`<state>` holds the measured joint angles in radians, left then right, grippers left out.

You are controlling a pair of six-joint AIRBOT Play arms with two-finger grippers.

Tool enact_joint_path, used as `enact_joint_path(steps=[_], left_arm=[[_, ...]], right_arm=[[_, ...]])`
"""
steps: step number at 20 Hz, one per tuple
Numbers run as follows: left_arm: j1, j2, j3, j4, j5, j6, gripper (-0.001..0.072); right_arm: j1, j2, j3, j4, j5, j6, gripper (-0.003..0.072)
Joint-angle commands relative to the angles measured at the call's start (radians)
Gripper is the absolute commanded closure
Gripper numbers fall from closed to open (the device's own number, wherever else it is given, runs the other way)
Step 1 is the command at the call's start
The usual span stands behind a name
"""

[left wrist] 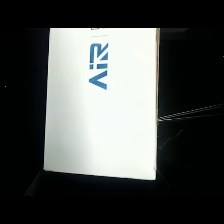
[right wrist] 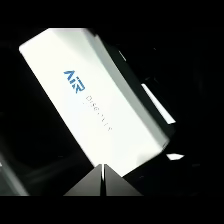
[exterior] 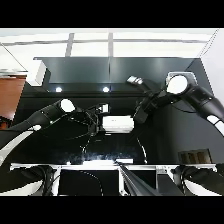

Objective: Fold the box and place the chain.

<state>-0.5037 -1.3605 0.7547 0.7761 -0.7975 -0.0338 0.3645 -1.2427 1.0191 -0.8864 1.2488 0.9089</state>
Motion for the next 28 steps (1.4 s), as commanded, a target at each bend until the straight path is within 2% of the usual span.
enact_joint_path(steps=[1, 3, 5, 10, 20, 23, 26, 27, 28], left_arm=[[0.0, 0.0, 0.001, 0.0, 0.0, 0.0, 0.036], [0.0, 0.0, 0.001, 0.0, 0.0, 0.0, 0.036], [0.0, 0.0, 0.001, 0.0, 0.0, 0.0, 0.036], [0.0, 0.0, 0.001, 0.0, 0.0, 0.0, 0.036], [0.0, 0.0, 0.001, 0.0, 0.0, 0.0, 0.036], [0.0, 0.0, 0.001, 0.0, 0.0, 0.0, 0.0359], [0.0, 0.008, 0.001, 0.008, 0.0, 0.0, 0.0358], [0.0, 0.028, 0.001, 0.035, -0.004, -0.001, 0.0336], [0.001, 0.052, 0.001, 0.062, -0.005, -0.014, 0.0223]], right_arm=[[-0.088, 0.016, -0.102, 0.275, 0.025, 0.211, 0.0672], [-0.08, -0.027, -0.175, 0.481, -0.075, 0.205, 0.0672], [-0.053, -0.097, -0.178, 0.554, -0.108, 0.182, 0.0672], [-0.042, -0.214, -0.178, 0.545, -0.137, 0.177, 0.0672], [0.01, -0.225, -0.178, 0.391, -0.242, 0.229, 0.0672], [0.004, -0.222, -0.166, 0.397, -0.187, 0.195, 0.0672], [-0.038, -0.163, -0.109, 0.398, -0.024, 0.17, 0.0672], [-0.065, -0.124, -0.093, 0.394, 0.021, 0.166, 0.0672], [-0.104, -0.071, -0.086, 0.394, 0.053, 0.166, 0.0672]])
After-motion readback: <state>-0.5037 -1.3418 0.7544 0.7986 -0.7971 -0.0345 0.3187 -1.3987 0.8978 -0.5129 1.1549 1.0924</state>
